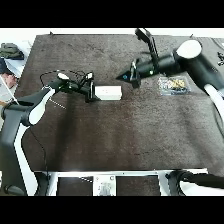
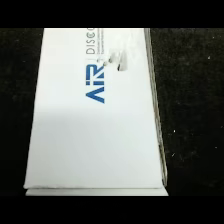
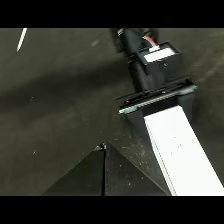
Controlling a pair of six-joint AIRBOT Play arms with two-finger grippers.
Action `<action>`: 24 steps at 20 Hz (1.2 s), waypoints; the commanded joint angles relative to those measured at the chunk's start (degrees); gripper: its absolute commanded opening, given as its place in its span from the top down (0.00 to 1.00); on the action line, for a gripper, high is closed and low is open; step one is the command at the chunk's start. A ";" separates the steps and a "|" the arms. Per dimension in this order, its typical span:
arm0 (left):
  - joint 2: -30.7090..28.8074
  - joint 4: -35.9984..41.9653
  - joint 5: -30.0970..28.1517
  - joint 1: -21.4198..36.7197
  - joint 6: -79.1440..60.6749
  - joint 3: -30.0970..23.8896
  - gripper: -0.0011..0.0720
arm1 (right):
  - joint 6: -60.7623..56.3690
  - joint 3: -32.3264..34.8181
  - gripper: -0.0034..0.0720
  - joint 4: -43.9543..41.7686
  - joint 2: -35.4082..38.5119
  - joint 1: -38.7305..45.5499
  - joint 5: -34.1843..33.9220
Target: Fold the box and place the chain.
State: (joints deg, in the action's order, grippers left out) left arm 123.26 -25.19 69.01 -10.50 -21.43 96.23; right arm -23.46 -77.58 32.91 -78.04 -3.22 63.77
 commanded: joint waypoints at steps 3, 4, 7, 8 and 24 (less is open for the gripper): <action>0.00 -0.02 0.00 0.02 -0.04 0.02 0.57 | 2.25 42.25 0.97 -3.78 29.16 0.07 -50.01; 0.00 0.00 0.15 0.02 -0.02 0.02 0.57 | 2.25 47.41 0.97 -4.72 32.94 0.07 -54.73; 0.00 0.02 0.11 0.02 -0.04 0.02 0.57 | 2.54 54.66 0.97 -4.07 39.69 0.09 -58.53; 0.00 0.02 0.09 0.02 -0.02 0.02 0.57 | 2.75 55.74 0.97 -2.95 40.65 0.07 -58.66; -19.45 4.02 -13.81 18.36 20.00 1.11 0.97 | 2.69 56.87 0.97 -2.49 41.05 0.07 -58.62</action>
State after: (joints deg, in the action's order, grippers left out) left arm 109.34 -20.97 60.88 0.60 -10.68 97.27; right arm -20.73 -20.75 30.44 -37.04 -3.16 5.26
